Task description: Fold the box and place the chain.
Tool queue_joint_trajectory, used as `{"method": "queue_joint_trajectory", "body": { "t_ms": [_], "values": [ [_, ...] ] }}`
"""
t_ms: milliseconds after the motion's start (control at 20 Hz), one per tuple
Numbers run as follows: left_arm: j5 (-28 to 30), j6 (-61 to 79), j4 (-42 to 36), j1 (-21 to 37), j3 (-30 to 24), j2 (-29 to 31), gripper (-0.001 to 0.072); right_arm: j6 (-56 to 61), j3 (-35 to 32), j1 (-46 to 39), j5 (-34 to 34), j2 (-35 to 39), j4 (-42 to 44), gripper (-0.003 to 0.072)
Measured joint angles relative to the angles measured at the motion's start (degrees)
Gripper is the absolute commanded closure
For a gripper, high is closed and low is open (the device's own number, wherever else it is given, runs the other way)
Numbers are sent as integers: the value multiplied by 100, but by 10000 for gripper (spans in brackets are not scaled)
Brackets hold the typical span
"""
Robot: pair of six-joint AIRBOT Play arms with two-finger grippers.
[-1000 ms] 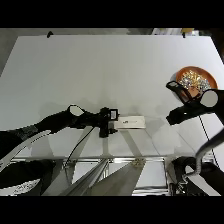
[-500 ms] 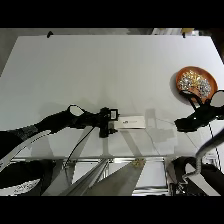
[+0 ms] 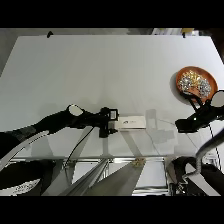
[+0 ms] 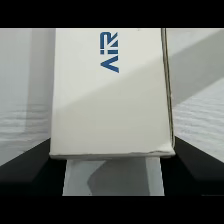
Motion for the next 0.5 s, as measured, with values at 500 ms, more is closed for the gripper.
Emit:
{"method": "queue_joint_trajectory", "body": {
  "t_ms": [500],
  "values": [
    [76, -3346, 2500, 2096, 0, 2299, 316, 7, 0, 0, 7, 0, -2, 669]
  ]
}}
